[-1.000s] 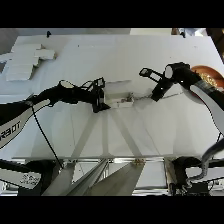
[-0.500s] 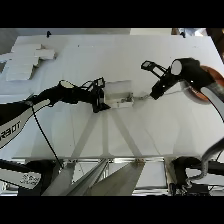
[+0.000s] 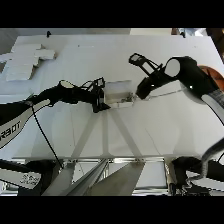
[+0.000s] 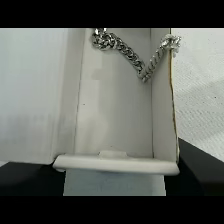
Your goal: Fold the box and place the chain.
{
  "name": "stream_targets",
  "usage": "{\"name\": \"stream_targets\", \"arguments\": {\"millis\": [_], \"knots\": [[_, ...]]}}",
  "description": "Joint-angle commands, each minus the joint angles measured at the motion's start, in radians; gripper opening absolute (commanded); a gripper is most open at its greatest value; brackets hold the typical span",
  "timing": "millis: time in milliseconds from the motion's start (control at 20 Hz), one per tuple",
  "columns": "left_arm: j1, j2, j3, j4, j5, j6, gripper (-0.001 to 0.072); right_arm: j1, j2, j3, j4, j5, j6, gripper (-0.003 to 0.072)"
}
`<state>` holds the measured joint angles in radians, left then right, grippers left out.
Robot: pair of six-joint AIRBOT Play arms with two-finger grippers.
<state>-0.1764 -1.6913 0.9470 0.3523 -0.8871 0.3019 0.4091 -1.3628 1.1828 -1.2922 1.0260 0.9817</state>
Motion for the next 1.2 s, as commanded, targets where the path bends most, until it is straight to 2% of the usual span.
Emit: {"name": "stream_targets", "arguments": {"millis": [0,100,350,600,700,950,1000,1100,1150], "knots": [[0.000,0.001,0.001,0.000,0.000,0.000,0.0479,0.091,0.004,0.031,0.052,-0.089,0.066,0.0017],[0.000,0.001,0.001,0.000,0.000,0.000,0.0479,0.118,0.003,0.048,0.079,-0.136,0.066,0.0018],[0.000,0.001,0.001,0.000,0.000,0.000,0.0479,0.148,-0.016,0.095,0.132,-0.150,0.065,0.0015],[0.000,0.001,0.001,0.000,0.000,0.000,0.0479,0.178,-0.042,0.097,0.153,-0.213,0.066,0.0015],[0.000,0.001,0.001,0.000,0.000,0.000,0.0479,0.177,-0.079,0.097,0.150,-0.196,0.069,0.0015],[0.000,0.001,0.001,0.000,0.000,0.000,0.0479,0.177,-0.217,0.096,0.101,-0.063,0.093,0.0018],[0.000,0.001,0.001,0.000,0.000,0.000,0.0479,0.177,-0.237,0.096,0.085,-0.043,0.105,0.0035],[0.000,0.001,0.001,0.000,0.000,0.000,0.0479,0.177,-0.243,0.096,0.085,-0.028,0.106,0.0302],[0.000,0.001,0.001,0.000,0.000,0.000,0.0479,0.177,-0.230,0.096,0.089,-0.035,0.106,0.0304]]}}
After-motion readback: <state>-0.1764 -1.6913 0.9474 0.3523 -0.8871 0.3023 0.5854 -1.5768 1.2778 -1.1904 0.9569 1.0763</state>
